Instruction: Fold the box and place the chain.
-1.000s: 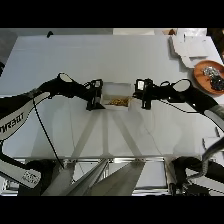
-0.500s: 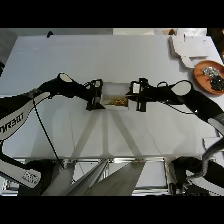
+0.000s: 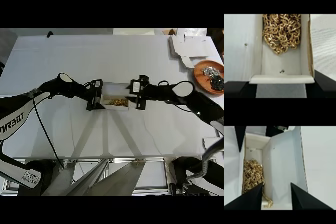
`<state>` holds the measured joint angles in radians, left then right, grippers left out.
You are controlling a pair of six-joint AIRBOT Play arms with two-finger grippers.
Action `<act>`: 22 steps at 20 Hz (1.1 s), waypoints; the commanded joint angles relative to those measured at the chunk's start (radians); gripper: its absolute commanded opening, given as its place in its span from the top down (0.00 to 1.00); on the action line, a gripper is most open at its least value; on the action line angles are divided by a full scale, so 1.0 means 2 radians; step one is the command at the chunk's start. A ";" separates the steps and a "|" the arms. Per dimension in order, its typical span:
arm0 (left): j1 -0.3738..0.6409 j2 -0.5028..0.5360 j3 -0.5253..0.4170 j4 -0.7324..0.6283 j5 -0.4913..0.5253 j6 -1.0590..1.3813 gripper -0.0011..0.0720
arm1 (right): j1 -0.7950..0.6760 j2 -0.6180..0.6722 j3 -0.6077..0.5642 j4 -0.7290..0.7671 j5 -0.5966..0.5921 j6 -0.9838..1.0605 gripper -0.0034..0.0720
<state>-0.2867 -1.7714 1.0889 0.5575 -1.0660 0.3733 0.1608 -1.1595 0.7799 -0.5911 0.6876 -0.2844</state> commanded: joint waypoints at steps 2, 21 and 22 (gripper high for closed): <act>0.000 0.000 0.000 0.000 0.000 0.000 0.53 | -0.074 0.004 -0.007 0.001 0.070 0.000 0.53; 0.000 0.000 0.000 0.000 0.000 0.000 0.53 | -0.086 -0.156 -0.008 0.121 0.073 -0.195 0.66; 0.000 0.000 0.000 0.000 0.000 0.000 0.53 | -0.086 -0.156 -0.008 0.121 0.066 -0.195 0.67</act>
<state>-0.2867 -1.7714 1.0889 0.5575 -1.0660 0.3733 -0.0177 -1.4689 0.7639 -0.3664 0.8520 -0.6525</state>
